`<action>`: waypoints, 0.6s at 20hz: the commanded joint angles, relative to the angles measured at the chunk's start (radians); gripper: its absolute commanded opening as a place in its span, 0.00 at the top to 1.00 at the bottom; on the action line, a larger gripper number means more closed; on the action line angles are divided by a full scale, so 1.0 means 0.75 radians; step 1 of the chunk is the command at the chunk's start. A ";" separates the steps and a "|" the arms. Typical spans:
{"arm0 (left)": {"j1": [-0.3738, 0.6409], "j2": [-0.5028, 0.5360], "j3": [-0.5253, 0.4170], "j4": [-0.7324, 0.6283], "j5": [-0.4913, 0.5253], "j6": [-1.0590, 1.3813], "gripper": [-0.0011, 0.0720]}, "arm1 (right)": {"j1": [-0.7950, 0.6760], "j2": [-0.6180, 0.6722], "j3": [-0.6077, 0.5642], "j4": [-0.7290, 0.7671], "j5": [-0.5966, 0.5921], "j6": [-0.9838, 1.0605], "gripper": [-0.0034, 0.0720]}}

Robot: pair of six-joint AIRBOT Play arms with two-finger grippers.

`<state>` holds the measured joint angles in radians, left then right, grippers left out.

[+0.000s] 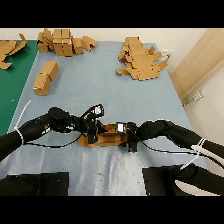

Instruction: Fold the box.

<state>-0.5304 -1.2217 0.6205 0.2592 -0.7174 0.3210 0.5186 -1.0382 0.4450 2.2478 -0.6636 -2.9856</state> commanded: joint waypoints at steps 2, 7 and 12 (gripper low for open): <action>0.001 0.001 0.002 -0.002 0.002 0.000 0.97 | 0.000 0.001 0.001 -0.011 -0.008 0.001 0.31; 0.001 0.001 0.002 -0.002 0.002 0.000 0.97 | 0.000 0.001 0.003 -0.009 -0.008 0.001 0.25; 0.001 0.001 0.001 -0.002 0.002 0.000 0.97 | -0.001 0.001 0.032 -0.014 -0.014 -0.012 0.21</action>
